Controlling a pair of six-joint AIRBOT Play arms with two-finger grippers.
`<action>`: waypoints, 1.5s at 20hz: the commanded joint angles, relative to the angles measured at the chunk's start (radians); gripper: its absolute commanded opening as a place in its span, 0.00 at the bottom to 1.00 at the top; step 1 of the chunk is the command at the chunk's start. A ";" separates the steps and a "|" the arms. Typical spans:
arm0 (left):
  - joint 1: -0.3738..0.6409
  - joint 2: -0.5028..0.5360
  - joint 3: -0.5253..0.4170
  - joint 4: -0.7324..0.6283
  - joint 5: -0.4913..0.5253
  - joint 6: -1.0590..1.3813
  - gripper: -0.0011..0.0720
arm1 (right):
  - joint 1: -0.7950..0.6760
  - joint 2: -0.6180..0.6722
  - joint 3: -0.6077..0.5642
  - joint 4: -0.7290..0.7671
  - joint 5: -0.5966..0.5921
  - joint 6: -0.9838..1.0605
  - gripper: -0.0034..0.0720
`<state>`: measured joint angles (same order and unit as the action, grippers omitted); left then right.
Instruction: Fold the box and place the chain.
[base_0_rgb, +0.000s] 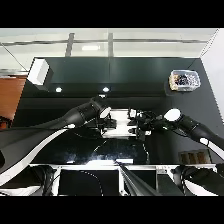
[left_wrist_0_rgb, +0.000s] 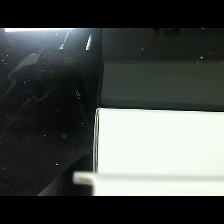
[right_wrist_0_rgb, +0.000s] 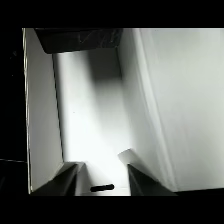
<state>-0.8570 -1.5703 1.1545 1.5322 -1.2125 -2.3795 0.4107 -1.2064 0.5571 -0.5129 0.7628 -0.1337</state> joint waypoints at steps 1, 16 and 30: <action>0.001 0.000 0.000 0.000 0.001 0.000 0.05 | 0.001 -0.001 0.000 0.000 0.000 0.000 0.66; 0.005 0.000 0.000 0.002 0.004 0.000 0.06 | -0.084 0.117 0.017 -0.117 0.072 0.492 0.06; 0.005 0.000 0.000 0.003 0.000 0.000 0.06 | -0.616 0.143 -0.041 -0.357 0.346 1.514 0.06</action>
